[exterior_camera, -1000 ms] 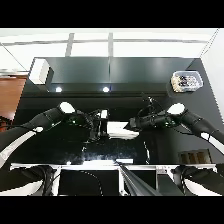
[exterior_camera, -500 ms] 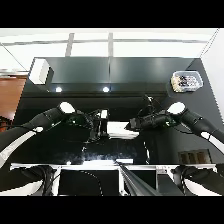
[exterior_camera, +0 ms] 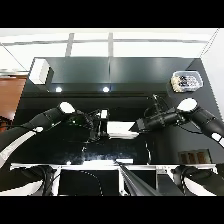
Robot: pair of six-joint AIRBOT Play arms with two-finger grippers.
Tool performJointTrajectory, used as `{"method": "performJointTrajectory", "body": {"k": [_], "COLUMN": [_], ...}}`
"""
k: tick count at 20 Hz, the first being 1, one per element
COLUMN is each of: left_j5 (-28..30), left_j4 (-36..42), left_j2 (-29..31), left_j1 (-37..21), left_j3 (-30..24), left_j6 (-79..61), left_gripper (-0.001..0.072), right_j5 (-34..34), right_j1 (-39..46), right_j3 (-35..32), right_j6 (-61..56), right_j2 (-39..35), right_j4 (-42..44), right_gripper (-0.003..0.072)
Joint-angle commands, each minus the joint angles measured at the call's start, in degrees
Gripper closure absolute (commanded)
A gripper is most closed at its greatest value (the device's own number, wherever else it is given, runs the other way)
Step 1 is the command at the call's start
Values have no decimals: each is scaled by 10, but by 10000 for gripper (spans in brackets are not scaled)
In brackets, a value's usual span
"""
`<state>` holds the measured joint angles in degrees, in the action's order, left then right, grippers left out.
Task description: Fold the box and place the chain.
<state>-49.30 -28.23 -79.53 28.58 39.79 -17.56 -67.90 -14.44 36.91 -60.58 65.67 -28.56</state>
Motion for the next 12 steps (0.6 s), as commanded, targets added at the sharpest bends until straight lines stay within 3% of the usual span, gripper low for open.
{"method": "performJointTrajectory", "body": {"k": [1, 6, 12], "left_j5": [0, 0, 0], "left_j4": [0, 0, 0], "left_j2": [0, 0, 0], "left_j1": [0, 0, 0], "left_j3": [0, 0, 0], "left_j6": [0, 0, 0], "left_gripper": [250, 250, 250], "right_j5": [32, 71, 37], "right_j1": [4, 3, 3], "right_j3": [-4, -17, -2], "right_j6": [-51, -76, -71], "right_j2": [-3, -2, -9], "right_j4": [-83, -112, -89], "right_gripper": [680, 680, 680]}}
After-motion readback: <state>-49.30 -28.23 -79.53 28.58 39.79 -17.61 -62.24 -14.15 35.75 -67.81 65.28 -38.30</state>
